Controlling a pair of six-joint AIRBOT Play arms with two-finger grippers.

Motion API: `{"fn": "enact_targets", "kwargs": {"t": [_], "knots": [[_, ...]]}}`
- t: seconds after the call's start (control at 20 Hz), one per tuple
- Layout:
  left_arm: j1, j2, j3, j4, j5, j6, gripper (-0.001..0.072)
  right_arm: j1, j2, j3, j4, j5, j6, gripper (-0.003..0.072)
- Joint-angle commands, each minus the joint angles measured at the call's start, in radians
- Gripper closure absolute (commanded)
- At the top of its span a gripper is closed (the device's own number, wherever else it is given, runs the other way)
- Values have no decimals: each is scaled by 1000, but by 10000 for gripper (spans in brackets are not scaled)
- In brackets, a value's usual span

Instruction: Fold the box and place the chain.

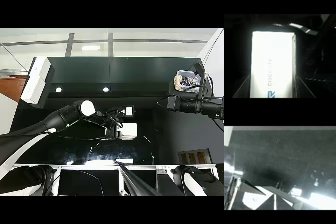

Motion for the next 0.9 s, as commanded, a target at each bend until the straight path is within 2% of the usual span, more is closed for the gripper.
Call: {"fn": "enact_targets", "kwargs": {"t": [0.0,0.5,0.85], "knots": [[-1,-4,1,0,-3,-5,-1,0,1,-1,0,0,-1,649],[-12,-15,1,35,13,-5,-1,0,1,-1,1,-19,0,649],[-26,-78,1,78,34,-13,-1,0,1,-1,0,-33,0,649]]}}
